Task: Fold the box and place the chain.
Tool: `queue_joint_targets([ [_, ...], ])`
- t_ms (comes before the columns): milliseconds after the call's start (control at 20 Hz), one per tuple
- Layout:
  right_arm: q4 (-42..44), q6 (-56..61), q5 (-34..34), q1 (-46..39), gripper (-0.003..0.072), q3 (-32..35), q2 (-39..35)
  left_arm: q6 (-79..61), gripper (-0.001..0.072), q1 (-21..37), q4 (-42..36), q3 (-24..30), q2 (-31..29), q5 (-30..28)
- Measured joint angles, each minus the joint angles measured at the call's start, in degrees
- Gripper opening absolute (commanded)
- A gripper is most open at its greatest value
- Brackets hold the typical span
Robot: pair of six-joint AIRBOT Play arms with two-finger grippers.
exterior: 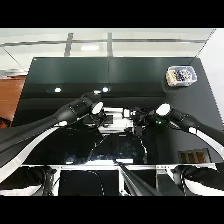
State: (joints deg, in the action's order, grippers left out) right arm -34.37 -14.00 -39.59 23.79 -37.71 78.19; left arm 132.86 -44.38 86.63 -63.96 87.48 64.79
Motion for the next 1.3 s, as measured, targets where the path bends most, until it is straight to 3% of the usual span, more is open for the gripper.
queue_joint_targets([
  [100, 0.0, 0.0, 0.0, 0.0, 0.0451, 0.0, 0.0, 0.3, 0.0085, 0.1, 0.5, 0.0, 0.1, 0.0],
  [150, 0.0, 0.0, 0.0, 0.0, 0.0450, 0.0, 0.0, 0.4, 0.0025, 0.1, 0.9, 0.0, 0.1, 0.4],
  [300, 0.0, 0.0, 0.0, 0.0, 0.0453, 0.0, 0.0, 0.4, 0.0025, 0.2, 1.0, 0.0, 0.4, 0.4],
  [350, 0.0, 0.0, 0.0, 0.0, 0.0618, 0.0, 0.0, 0.4, 0.0025, 0.2, 1.0, -0.1, 0.5, 0.4],
  [400, 0.0, 0.0, 0.2, 0.0, 0.0709, 0.0, 0.0, 0.3, 0.0025, 0.2, 1.0, -0.1, 0.5, 0.4],
  [850, -4.2, 3.0, -3.3, -0.5, 0.0699, 0.0, -5.4, -3.4, 0.0026, 0.8, 1.5, -1.1, 0.9, 1.0],
  [950, -4.9, 3.2, -3.9, -0.5, 0.0353, 0.0, -6.0, -3.5, 0.0026, 0.9, 1.6, -1.3, 0.9, 0.9],
  [1000, -4.9, 3.4, -4.0, -0.5, 0.0253, 0.0, -6.3, -3.7, 0.0026, 0.9, 1.5, -1.4, 0.8, 1.6],
  [1300, -3.7, 5.2, -5.2, -0.5, 0.0238, 0.0, -6.6, -3.7, 0.0026, 1.0, 1.4, -1.6, 0.8, 1.3],
])
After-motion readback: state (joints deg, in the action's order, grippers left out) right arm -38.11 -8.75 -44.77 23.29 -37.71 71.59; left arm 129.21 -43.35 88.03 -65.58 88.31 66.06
